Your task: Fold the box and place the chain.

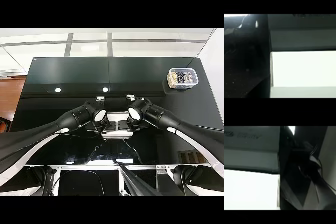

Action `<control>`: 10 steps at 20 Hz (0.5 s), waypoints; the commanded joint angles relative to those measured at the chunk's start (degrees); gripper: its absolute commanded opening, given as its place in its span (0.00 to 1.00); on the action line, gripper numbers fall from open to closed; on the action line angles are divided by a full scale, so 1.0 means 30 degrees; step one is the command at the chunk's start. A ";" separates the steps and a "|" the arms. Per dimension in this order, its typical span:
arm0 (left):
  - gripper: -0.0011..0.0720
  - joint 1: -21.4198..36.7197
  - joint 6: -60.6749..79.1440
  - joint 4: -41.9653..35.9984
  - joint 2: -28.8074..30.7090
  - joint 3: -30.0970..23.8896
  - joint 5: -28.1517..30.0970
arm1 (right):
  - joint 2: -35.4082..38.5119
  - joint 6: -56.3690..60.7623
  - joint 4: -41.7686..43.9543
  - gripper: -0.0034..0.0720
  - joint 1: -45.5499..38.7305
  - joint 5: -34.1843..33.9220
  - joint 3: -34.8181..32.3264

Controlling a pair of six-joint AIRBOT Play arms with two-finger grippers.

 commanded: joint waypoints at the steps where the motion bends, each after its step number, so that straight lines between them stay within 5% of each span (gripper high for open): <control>1: 0.05 0.0007 0.0087 0.0087 0.0015 0.0000 0.0000 | -0.0015 -0.0051 -0.0080 0.20 0.0007 0.0379 0.0022; 2: 0.05 0.0015 0.0087 0.0087 0.0015 0.0000 0.0000 | -0.0015 -0.0058 -0.0066 0.33 0.0007 0.0328 0.0022; 3: 0.05 0.0007 0.0087 0.0087 0.0015 0.0000 0.0000 | -0.0015 -0.0058 -0.0058 0.30 0.0007 0.0240 0.0022; 4: 0.05 0.0015 0.0087 0.0087 0.0015 0.0000 -0.0007 | -0.0015 -0.0102 -0.0080 0.11 0.0007 0.0233 0.0022; 5: 0.05 0.0007 0.0087 0.0087 0.0015 0.0000 -0.0007 | -0.0015 -0.0124 -0.0073 0.08 0.0007 0.0197 0.0022; 9: 0.05 0.0007 0.0087 0.0087 0.0015 0.0000 -0.0007 | -0.0015 -0.0831 0.0146 0.06 0.0000 -0.0226 0.0022; 10: 0.05 0.0007 0.0087 0.0087 0.0015 0.0000 -0.0015 | -0.0015 -0.0823 0.0146 0.15 0.0000 -0.0284 0.0022</control>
